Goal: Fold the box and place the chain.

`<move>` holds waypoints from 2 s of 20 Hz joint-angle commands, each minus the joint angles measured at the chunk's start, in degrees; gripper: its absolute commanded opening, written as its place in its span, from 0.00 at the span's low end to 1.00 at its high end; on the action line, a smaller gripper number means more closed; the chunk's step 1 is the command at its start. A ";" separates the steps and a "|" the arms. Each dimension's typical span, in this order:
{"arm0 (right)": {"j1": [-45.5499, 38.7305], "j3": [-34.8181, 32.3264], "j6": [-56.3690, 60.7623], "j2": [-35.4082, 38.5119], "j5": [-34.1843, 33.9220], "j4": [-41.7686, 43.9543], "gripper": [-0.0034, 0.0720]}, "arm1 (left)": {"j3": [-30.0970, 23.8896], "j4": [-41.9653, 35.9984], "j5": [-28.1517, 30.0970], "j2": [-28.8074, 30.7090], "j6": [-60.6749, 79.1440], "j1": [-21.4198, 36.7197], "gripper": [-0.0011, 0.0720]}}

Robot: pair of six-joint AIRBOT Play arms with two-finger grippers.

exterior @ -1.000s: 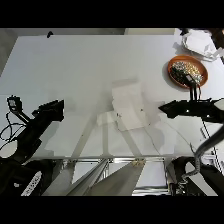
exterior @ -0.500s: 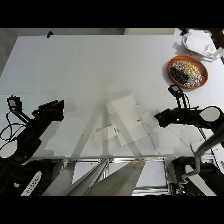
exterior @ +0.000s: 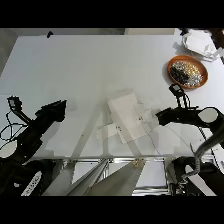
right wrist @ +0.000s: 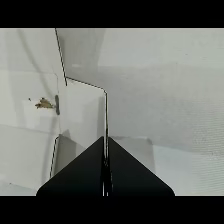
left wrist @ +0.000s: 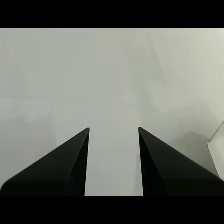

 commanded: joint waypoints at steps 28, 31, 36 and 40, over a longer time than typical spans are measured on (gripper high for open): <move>0.07 -0.04 0.35 0.04 -1.49 0.96 0.06 | 42.34 24.74 -44.28 -61.22 -19.52 -6.05 0.88; 0.07 -0.04 0.37 0.04 -1.51 0.96 0.06 | 44.37 27.02 -41.92 -61.61 -21.05 -9.46 0.88; 0.07 -0.04 0.35 0.04 -1.49 0.94 0.06 | 44.52 26.67 -40.57 -64.76 -22.12 -12.20 0.88; 0.07 -0.04 0.35 0.04 -1.49 0.94 0.06 | 44.54 23.67 -35.28 -66.27 -21.09 -14.86 0.88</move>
